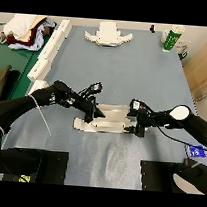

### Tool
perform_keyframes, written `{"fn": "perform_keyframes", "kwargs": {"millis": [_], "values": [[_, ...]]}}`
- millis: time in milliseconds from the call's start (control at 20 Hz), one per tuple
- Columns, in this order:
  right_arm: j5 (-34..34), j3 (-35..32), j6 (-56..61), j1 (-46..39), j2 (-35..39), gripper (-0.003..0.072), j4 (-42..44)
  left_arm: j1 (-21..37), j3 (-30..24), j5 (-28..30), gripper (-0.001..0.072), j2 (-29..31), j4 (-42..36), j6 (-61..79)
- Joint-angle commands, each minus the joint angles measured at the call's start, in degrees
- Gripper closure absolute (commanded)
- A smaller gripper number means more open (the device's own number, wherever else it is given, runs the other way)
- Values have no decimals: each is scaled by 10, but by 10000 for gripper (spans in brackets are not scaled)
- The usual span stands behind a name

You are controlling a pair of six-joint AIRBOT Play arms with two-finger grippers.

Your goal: Fold the box.

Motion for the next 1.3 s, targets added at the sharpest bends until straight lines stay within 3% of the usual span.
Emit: {"fn": "perform_keyframes", "kwargs": {"millis": [0,250,450,750,1000,1250], "values": [[30,35,-107,-17,-66,-26,38,0,0,0,696,0,0,0],[61,24,-108,-13,-76,-26,38,0,0,0,696,0,0,0],[25,23,-66,-9,-54,-26,32,0,0,0,696,0,0,0],[36,22,-35,-9,-47,-21,3,0,0,0,696,0,0,0],[11,21,-121,14,-61,-18,9,0,0,0,696,0,0,0],[4,-1,-115,22,-63,-5,30,0,0,0,696,0,0,0]]}}
